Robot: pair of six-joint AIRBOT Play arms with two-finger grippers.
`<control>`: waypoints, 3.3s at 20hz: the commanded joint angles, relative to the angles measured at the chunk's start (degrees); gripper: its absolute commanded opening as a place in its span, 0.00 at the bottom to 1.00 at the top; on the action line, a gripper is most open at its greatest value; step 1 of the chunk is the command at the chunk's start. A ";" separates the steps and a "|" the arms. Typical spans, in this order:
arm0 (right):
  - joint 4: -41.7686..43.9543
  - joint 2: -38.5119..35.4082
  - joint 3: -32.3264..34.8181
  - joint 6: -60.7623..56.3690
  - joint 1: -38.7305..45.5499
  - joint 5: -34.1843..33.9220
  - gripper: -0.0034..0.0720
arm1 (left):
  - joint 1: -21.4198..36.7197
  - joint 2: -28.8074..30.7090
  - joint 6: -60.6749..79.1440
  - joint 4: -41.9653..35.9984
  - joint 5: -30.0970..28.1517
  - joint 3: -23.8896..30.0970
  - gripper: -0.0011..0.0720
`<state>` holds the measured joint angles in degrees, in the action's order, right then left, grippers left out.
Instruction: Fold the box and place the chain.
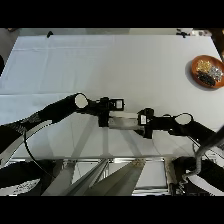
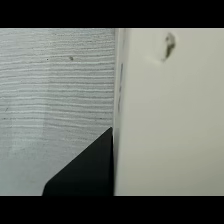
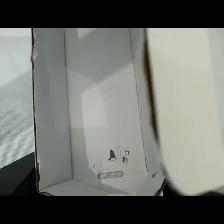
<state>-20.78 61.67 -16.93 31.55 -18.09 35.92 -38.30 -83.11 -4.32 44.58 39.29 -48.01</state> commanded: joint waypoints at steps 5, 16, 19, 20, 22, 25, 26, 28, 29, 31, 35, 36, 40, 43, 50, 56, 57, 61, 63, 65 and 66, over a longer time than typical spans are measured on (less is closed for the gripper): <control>5.42 0.50 0.02 4.33 2.86 1.64 0.76 | 0.00 -0.02 0.02 -0.02 -0.02 -0.04 0.03; 9.81 3.89 0.02 9.55 2.86 2.21 0.71 | 0.00 -0.02 0.02 -0.02 -0.04 -0.04 0.03; 9.88 4.79 0.02 11.02 2.86 1.86 0.71 | 0.00 -0.02 0.00 -0.02 -0.02 -0.04 0.03; 9.88 4.79 0.02 11.02 2.86 1.60 0.71 | 0.00 -0.02 0.02 0.00 -0.04 -0.04 0.03; 9.86 4.79 0.02 11.02 2.86 0.90 0.71 | 0.00 -0.02 0.02 -0.02 -0.02 -0.04 0.03; 9.84 4.79 0.02 10.97 2.86 0.59 0.66 | 0.00 -0.02 0.02 -0.02 -0.02 -0.04 0.03; 9.84 4.79 0.02 10.97 2.86 0.59 0.66 | 0.00 -0.02 0.00 -0.02 -0.02 -0.04 0.03; 9.79 4.76 0.02 10.75 2.86 0.57 0.66 | 0.00 -0.02 0.02 -0.02 -0.02 -0.04 0.03; 9.42 4.76 0.02 10.69 2.86 0.50 0.66 | 0.00 -0.02 0.00 -0.02 -0.02 -0.04 0.03; 8.85 4.76 0.02 10.29 2.86 0.26 0.67 | 0.00 -0.02 0.00 -0.02 -0.02 -0.04 0.03; 8.79 4.76 0.02 10.34 2.86 0.26 0.67 | 0.00 -0.02 0.02 -0.02 -0.02 -0.04 0.03; 8.81 4.76 0.02 10.32 2.86 0.33 0.67 | 0.00 -0.02 0.02 0.00 -0.04 -0.04 0.03; 8.81 4.76 0.02 10.32 2.86 0.74 0.67 | 0.00 -0.02 0.00 -0.02 -0.02 -0.04 0.03; 8.81 4.76 0.02 10.32 2.86 0.74 0.67 | 0.00 -0.02 0.00 -0.02 -0.04 -0.04 0.03; 8.81 4.76 0.02 10.32 2.86 0.74 0.67 | 0.00 0.00 0.02 -0.37 0.61 -0.04 0.03; 8.81 4.76 0.02 10.32 2.86 0.74 0.67 | 0.20 2.16 -0.22 -0.13 2.19 -0.04 0.50; 8.81 4.76 0.02 10.32 2.86 0.74 0.67 | 0.20 3.02 -0.22 0.09 2.56 -0.04 0.57; 8.81 4.76 0.02 10.32 2.84 0.76 0.67 | 0.50 6.91 -6.21 7.08 2.80 -0.04 0.59; 8.81 4.76 0.02 10.32 2.86 0.74 0.67 | 2.08 9.38 -12.79 13.29 4.81 -0.04 0.59; 8.81 4.76 0.02 10.32 2.86 0.74 0.67 | 4.79 12.68 -18.08 16.02 8.70 -0.04 0.59; 8.81 4.76 0.02 10.34 2.86 0.74 0.67 | 6.38 14.49 -20.33 15.91 11.10 -0.04 0.58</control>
<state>-11.97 66.41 -16.93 41.89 -15.27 36.60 -34.89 -72.64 -16.47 55.86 45.47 -47.99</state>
